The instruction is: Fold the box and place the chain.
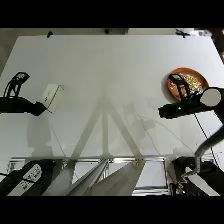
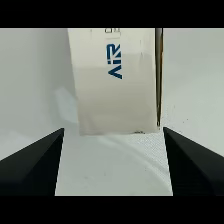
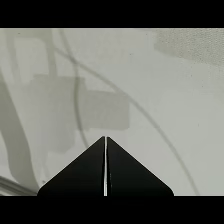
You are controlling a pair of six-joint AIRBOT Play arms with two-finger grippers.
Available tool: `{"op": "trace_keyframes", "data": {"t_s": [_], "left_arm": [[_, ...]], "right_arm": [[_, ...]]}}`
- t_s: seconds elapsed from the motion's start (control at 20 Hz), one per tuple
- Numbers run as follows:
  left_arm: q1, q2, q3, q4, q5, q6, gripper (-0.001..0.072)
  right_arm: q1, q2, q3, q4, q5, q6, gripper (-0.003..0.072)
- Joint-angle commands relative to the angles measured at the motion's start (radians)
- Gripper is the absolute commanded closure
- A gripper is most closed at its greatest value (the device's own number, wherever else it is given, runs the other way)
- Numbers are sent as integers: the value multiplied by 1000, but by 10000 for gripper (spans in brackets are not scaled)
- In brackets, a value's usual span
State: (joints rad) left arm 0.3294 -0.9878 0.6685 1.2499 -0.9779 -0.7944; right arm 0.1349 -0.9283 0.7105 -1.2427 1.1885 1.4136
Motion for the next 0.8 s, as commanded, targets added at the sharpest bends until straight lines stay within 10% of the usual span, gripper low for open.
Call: {"op": "trace_keyframes", "data": {"t_s": [0.0,0.75], "left_arm": [[-1,89,0,-18,1,0,21],[-1,93,0,-87,20,2,22]], "right_arm": [[1,1,1,0,1,0,676],[1,1,1,0,0,0,676]]}}
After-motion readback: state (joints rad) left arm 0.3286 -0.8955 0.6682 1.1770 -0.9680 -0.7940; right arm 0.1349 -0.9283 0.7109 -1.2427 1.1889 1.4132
